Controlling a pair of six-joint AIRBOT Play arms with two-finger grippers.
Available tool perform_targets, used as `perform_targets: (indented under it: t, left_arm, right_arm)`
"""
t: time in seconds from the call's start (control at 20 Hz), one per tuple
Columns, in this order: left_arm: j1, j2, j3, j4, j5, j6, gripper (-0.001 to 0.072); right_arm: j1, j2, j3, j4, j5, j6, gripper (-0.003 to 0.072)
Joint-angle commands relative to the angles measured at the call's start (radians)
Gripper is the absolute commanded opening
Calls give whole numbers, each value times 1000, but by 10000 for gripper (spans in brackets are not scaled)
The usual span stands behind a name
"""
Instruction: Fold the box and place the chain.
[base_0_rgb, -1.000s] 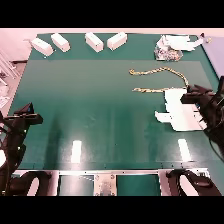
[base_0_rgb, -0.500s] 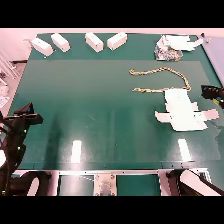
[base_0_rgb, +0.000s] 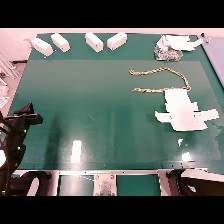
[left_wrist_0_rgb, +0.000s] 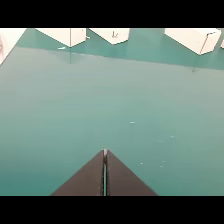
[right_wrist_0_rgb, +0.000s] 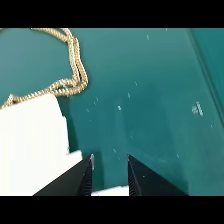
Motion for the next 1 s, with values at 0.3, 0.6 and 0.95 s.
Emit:
perform_targets:
  t: [0.3,0.6,0.95]
  left_arm:
    - [0,1,1,0,0,0,20]
    - [0,1,1,0,0,0,20]
    - [0,1,1,0,0,0,19]
  right_arm:
    - [-38,-447,495,-228,536,223,303]
    - [-38,-476,536,-296,548,220,430]
    - [-14,-477,538,-304,521,158,431]
